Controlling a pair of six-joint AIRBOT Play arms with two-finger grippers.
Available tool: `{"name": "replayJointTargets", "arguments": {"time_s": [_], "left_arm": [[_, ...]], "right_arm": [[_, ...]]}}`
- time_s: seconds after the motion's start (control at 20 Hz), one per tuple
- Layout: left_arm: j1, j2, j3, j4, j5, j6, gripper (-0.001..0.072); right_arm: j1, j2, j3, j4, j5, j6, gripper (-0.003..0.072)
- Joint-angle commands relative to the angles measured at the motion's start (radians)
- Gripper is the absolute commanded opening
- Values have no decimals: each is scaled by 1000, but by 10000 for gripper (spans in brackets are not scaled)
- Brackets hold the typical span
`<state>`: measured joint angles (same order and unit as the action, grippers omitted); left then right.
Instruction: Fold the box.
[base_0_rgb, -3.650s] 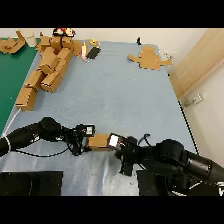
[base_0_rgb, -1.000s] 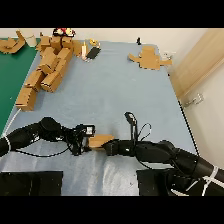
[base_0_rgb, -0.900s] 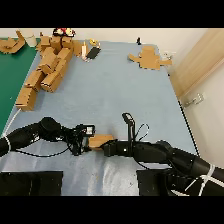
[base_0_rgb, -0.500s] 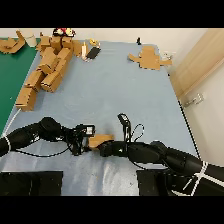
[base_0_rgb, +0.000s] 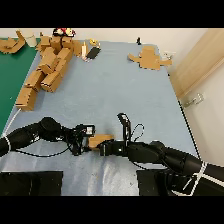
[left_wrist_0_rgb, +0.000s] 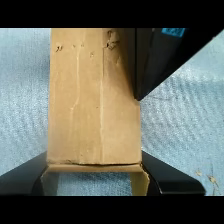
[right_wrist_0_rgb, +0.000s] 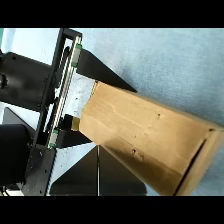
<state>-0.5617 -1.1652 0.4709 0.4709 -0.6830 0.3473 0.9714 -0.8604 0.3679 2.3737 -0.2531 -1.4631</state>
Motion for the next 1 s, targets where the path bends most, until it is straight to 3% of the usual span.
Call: {"name": "replayJointTargets", "arguments": {"time_s": [0.0, 0.95], "left_arm": [[0, 0, 1, 0, 0, 0, 515], [0, 0, 1, 0, 0, 0, 515]], "right_arm": [[1, 0, 1, -3, 12, 0, 3], [1, -26, 0, -21, 10, 0, 3]]}}
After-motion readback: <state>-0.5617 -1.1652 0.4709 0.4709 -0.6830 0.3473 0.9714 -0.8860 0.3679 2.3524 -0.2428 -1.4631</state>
